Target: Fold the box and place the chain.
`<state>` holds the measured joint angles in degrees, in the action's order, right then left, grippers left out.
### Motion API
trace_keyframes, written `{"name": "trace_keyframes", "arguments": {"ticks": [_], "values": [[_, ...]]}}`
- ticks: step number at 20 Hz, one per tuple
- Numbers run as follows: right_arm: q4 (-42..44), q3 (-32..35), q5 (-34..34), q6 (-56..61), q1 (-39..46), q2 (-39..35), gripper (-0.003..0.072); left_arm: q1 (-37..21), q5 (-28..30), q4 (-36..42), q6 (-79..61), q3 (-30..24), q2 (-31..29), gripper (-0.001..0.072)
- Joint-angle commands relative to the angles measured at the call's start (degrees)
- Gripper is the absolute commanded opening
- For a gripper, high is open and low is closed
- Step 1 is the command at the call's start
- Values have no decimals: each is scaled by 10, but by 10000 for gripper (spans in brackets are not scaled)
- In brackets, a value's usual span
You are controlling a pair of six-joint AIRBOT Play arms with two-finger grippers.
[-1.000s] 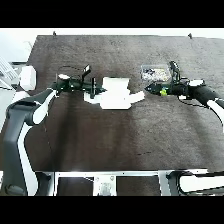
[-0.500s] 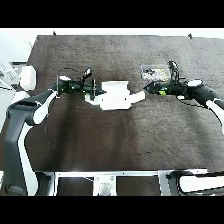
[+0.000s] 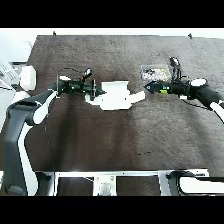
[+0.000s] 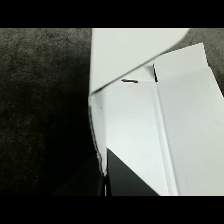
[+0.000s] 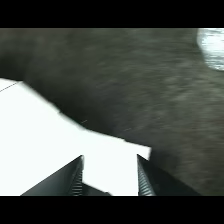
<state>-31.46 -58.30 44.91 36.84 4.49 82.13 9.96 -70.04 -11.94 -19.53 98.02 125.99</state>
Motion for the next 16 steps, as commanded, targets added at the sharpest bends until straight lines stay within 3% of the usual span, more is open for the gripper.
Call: {"name": "trace_keyframes", "arguments": {"ticks": [1, 2, 3, 4, 7, 9, 16], "values": [[7, 53, 3, -97, -33, -53, 378, 0, -4, 2, 0, 0, 0, 22], [17, 63, 3, -131, -45, -61, 386, 0, -4, 4, 0, 0, 0, 22], [22, 66, 3, -158, -56, -63, 451, 0, -4, 4, 0, 0, 0, 22], [21, 66, 3, -183, -68, -63, 568, 0, -4, 4, 0, 0, 0, 22], [-10, 68, 28, -322, -93, -62, 585, 0, -4, 4, 0, 0, 0, 22], [-35, 79, 31, -384, -102, -62, 688, 0, -4, 4, 0, 0, 0, 22], [-70, 106, 27, -553, -123, -35, 689, 0, -4, 4, 0, 0, 0, 22]]}}
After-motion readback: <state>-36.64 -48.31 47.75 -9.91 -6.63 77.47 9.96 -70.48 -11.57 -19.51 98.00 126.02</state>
